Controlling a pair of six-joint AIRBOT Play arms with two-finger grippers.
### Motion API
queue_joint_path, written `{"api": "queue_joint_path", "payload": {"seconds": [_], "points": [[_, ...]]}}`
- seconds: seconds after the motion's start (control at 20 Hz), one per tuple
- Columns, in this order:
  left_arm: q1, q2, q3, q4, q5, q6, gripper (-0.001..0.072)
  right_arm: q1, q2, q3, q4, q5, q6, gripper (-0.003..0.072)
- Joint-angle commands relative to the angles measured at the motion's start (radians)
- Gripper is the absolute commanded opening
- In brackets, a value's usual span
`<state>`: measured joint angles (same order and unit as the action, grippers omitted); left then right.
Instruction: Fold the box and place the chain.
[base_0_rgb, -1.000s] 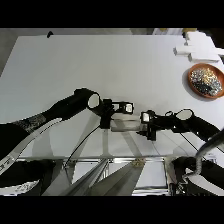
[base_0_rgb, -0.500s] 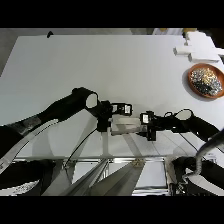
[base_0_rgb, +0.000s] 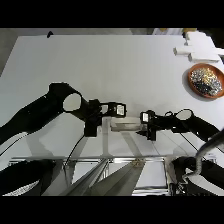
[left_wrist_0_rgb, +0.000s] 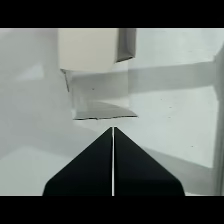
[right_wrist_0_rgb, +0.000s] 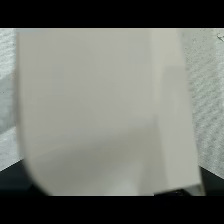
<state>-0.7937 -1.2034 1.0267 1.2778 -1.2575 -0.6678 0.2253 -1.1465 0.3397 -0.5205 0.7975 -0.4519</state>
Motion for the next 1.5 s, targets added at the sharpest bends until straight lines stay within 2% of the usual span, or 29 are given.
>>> {"api": "queue_joint_path", "payload": {"seconds": [0.0,0.1,0.25,0.45,0.5,0.6,0.75,0.85,1.0,1.15,1.3,1.4,1.45], "points": [[-0.041,0.021,-0.001,-0.098,0.005,-0.018,0.0006,0.0,0.0,0.0,-0.002,0.003,-0.002,0.0317],[-0.065,-0.01,-0.002,-0.157,0.132,-0.03,0.0006,0.0,0.0,0.0,-0.002,0.003,-0.002,0.0317],[-0.07,-0.087,-0.002,-0.216,0.385,-0.114,0.0006,0.0,0.0,0.0,-0.002,0.003,-0.002,0.0317],[-0.065,-0.195,-0.002,-0.231,0.717,-0.284,0.0006,0.0,0.0,0.0,-0.002,0.003,-0.002,0.0317],[-0.065,-0.223,-0.002,-0.23,0.779,-0.334,0.0006,0.0,0.0,0.0,-0.002,0.003,-0.002,0.0317],[-0.065,-0.285,-0.002,-0.231,0.827,-0.42,0.0007,0.0,0.0,0.0,-0.002,0.003,-0.002,0.0317],[-0.065,-0.367,-0.002,-0.247,0.778,-0.444,0.001,0.0,0.0,0.0,-0.002,0.003,-0.002,0.0317],[-0.065,-0.377,-0.002,-0.249,0.737,-0.444,0.001,0.0,0.0,0.0,-0.002,0.003,-0.002,0.0317],[-0.052,-0.304,-0.002,-0.239,0.717,-0.434,0.0009,0.0,0.0,0.0,-0.002,0.003,-0.002,0.0317],[-0.032,-0.173,-0.002,-0.152,0.647,-0.435,0.0007,0.0,0.0,0.0,-0.002,0.003,-0.002,0.0317],[-0.012,-0.071,-0.002,-0.006,0.418,-0.436,0.0007,0.0,0.0,0.0,-0.002,0.003,-0.002,0.0317],[0.004,-0.05,-0.002,0.053,0.224,-0.434,0.0011,0.0,0.0,0.0,-0.002,0.003,-0.002,0.0317],[0.013,-0.052,-0.006,0.056,0.161,-0.432,0.0011,0.0,0.0,0.0,-0.002,0.003,-0.002,0.0317]]}}
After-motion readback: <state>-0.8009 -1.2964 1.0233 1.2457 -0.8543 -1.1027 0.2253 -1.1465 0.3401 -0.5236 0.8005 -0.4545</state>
